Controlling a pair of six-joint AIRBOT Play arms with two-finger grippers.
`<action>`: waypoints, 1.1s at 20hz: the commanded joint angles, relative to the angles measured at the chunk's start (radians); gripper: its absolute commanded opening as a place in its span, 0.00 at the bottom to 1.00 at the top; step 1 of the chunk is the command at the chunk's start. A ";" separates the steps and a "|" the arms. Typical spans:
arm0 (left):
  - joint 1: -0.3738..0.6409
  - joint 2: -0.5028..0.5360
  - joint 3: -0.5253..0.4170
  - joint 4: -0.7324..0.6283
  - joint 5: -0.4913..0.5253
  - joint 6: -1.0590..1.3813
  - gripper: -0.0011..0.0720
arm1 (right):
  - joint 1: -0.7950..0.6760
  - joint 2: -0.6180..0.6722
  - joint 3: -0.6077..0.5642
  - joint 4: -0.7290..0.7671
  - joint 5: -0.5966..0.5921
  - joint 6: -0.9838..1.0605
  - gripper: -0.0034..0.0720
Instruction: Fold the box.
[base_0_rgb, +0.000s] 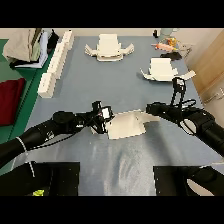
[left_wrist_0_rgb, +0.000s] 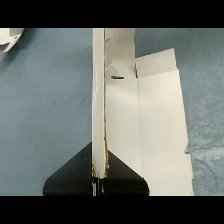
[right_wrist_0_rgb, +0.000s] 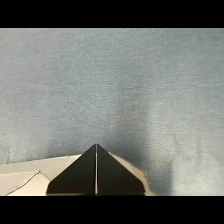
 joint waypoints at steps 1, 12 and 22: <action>0.093 -0.012 0.038 0.164 -0.184 -0.248 0.03 | 0.000 0.000 0.001 0.000 0.005 0.000 0.05; 0.133 -0.141 0.233 0.490 -0.385 -0.596 0.04 | 0.000 0.000 0.000 0.001 0.038 0.000 0.05; 0.245 -0.154 0.295 0.523 -0.634 -0.734 0.04 | 0.000 0.000 0.000 0.000 0.057 -0.001 0.05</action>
